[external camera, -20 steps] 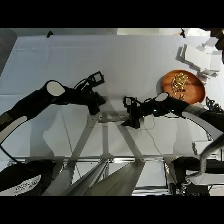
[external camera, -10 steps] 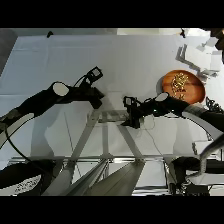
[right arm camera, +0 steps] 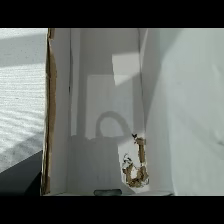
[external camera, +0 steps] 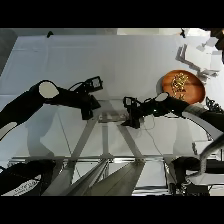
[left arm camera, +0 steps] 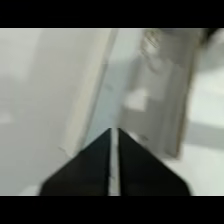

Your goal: Fold the box and place the chain.

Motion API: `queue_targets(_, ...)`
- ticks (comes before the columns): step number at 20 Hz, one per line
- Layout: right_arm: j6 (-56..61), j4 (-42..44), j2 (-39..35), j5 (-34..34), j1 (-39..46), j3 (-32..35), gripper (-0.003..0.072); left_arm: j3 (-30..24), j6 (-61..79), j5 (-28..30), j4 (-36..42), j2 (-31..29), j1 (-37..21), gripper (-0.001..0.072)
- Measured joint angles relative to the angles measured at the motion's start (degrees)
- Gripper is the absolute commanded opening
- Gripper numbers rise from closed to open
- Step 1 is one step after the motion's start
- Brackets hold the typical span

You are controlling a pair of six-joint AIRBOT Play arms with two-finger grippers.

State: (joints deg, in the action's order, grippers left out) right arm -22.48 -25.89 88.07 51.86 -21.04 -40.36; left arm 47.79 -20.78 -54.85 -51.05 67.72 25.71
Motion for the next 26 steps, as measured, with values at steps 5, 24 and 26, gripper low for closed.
queue_targets(5, 0.04, 0.00, 0.00, 0.00, 0.00, 0.00, 0.0524, -1.03, -0.02, -5.49, -3.56, -0.46, 0.00, 0.0164)
queue_targets(24, 0.11, 0.02, 0.00, 0.00, 0.00, 0.00, 0.0524, -2.47, -13.57, -5.11, -25.09, 8.55, 0.00, 0.0004)
queue_targets(26, 0.11, 0.02, 0.00, 0.02, 0.00, 0.00, 0.0524, -2.47, -13.51, -5.20, -25.27, 7.45, -0.02, 0.0004)
